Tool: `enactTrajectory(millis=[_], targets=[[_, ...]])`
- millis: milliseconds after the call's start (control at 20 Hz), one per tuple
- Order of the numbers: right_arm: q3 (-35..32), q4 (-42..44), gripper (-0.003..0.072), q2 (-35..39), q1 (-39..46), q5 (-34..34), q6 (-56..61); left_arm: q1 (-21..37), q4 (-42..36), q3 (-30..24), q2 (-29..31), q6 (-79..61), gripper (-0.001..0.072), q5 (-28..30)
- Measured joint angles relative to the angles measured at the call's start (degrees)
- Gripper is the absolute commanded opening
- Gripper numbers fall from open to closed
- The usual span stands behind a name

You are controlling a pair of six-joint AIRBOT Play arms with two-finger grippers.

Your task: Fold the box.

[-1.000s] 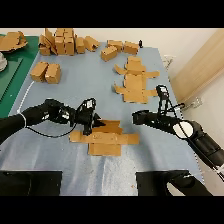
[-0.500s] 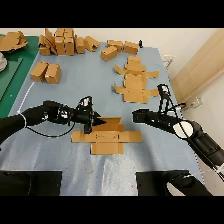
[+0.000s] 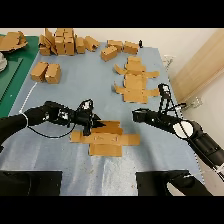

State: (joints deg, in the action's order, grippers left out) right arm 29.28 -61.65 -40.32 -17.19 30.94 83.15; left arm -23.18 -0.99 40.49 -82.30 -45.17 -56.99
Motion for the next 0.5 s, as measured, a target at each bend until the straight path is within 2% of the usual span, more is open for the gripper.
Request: enactTrajectory(millis=[500], targets=[[0.0,0.6,0.0019,0.0,0.0,0.0,0.0,-0.3,5.1,0.2,2.7,2.9,0.0012,2.7]])
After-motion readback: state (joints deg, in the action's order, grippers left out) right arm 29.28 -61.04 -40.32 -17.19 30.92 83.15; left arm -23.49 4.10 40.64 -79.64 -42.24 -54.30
